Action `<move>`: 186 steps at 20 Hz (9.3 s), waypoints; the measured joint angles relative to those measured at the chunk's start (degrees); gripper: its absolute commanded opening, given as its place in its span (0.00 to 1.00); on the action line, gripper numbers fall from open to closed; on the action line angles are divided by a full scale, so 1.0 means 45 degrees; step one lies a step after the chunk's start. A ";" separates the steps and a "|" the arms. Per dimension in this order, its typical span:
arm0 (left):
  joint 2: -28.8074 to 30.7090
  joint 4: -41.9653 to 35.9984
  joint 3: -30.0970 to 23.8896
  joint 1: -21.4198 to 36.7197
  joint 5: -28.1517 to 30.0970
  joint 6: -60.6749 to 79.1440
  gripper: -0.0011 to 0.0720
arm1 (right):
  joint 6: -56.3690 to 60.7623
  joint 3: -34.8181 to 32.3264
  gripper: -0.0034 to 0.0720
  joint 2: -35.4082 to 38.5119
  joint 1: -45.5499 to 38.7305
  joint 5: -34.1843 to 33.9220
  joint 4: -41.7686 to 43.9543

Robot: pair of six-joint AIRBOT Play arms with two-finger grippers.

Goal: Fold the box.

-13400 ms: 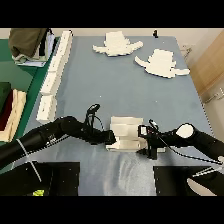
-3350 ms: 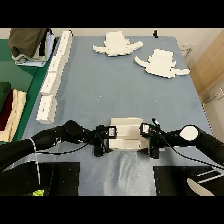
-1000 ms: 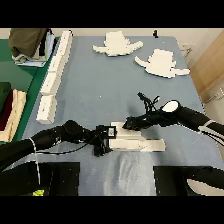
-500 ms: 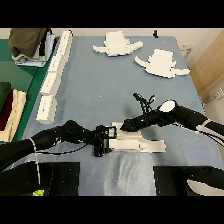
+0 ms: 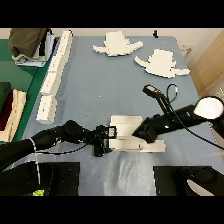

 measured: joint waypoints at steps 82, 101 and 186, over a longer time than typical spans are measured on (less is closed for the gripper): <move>0.0000 0.0000 0.0000 0.0000 0.0005 -0.0010 0.75 | 0.4979 -0.3920 0.46 0.0539 -0.4541 0.1107 -0.0986; 0.0000 -0.0005 0.0000 0.0000 0.0010 -0.0010 0.75 | 0.8694 -0.2118 0.64 -0.1938 0.1525 -0.2822 -0.3181; 0.0000 0.0000 0.0000 0.0000 0.0010 -0.0010 0.75 | -0.2909 -0.1836 0.12 -0.0588 0.3784 -0.4075 -0.1613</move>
